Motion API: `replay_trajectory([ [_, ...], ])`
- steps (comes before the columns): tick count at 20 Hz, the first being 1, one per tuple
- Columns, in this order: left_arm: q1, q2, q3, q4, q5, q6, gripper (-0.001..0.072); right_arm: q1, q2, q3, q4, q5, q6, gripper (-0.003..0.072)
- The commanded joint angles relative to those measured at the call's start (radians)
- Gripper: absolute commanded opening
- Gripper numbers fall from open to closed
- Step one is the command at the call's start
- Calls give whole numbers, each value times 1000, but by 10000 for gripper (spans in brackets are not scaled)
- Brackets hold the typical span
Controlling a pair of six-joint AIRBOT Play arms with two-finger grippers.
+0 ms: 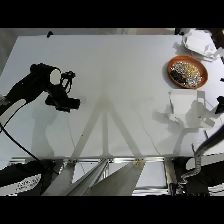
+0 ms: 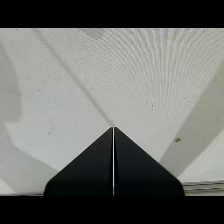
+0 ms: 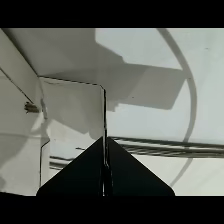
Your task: Fold the box and place the chain.
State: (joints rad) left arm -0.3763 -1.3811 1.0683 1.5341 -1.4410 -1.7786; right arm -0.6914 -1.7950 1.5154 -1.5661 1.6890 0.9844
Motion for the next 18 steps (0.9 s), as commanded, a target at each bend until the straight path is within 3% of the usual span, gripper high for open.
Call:
replay_trajectory([
  [1, 1, 1, 0, 0, 0, 0, 10, 68, 57, 0, 147, 18, -46, 16],
  [7, 1, 1, 0, 0, 0, 0, 10, 222, 201, 0, 530, 61, -115, 16],
  [10, 0, 1, 0, 0, 0, 0, 10, 287, 276, -47, 574, 40, -122, 15],
  [12, 1, 1, 0, 0, 0, 0, 10, 322, 341, -141, 595, -14, -143, 15],
  [15, 1, 1, 0, 0, 0, 0, 10, 347, 460, -356, 727, -133, -223, 15],
  [18, 0, 1, 0, 0, 0, 0, 10, 373, 568, -582, 758, -249, -282, 15],
])
